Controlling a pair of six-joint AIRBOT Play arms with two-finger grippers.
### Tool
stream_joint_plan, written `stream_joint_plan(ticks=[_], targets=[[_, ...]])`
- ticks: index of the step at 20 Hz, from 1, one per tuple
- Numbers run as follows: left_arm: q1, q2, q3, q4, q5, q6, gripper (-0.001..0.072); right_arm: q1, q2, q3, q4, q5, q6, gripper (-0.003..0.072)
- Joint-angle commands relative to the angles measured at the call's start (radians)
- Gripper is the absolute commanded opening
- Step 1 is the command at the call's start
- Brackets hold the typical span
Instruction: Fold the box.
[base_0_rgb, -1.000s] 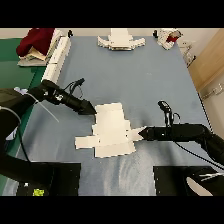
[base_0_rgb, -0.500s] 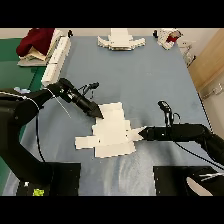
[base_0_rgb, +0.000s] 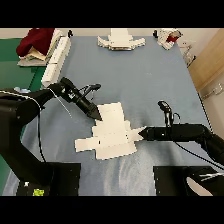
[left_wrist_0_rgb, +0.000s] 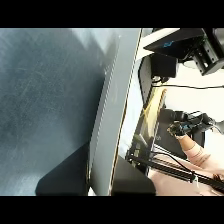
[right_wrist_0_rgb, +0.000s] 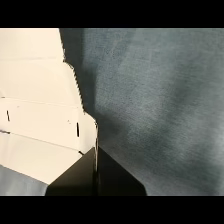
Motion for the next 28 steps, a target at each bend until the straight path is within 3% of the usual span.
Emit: stream_joint_plan(ticks=[1, 2, 3, 6, 8, 13, 16, 18, 22, 28], targets=[[0.0, -0.001, 0.001, 0.002, -0.012, 0.011, 0.0105, 0.001, 0.001, -0.001, 0.0, 0.0, 0.0, 0.0003], [0.0, -0.001, 0.001, 0.002, -0.012, 0.018, 0.0103, 0.001, 0.001, -0.001, 0.0, 0.0, 0.0, 0.0003], [0.0, -0.001, 0.001, 0.002, -0.013, 0.041, 0.0016, 0.001, 0.001, -0.001, -0.001, 0.0, 0.0, 0.0003], [0.0, 0.0, 0.001, 0.001, -0.013, 0.071, 0.0013, 0.001, 0.001, -0.001, -0.02, 0.001, 0.0, 0.0038], [0.0, 0.0, 0.002, -0.015, -0.013, 0.085, 0.0012, 0.001, 0.001, 0.006, -0.081, 0.001, 0.0, 0.0282], [-0.015, 0.09, 0.045, -0.018, 0.035, 0.2, 0.0007, -0.026, 0.001, 0.09, -0.407, 0.002, 0.15, 0.0306], [-0.068, 0.198, 0.043, 0.082, 0.173, 0.243, 0.0007, -0.066, 0.001, 0.174, -0.57, 0.002, 0.289, 0.0311], [-0.121, 0.259, 0.038, 0.146, 0.235, 0.246, 0.0007, -0.103, 0.001, 0.243, -0.612, 0.001, 0.364, 0.0568], [-0.24, 0.407, -0.063, 0.194, 0.42, 0.304, 0.0006, -0.145, 0.001, 0.326, -0.622, 0.001, 0.412, 0.0575], [-0.419, 0.716, -0.421, 0.196, 0.928, 0.464, 0.0006, -0.145, -0.009, 0.327, -0.617, -0.003, 0.412, 0.0576]])
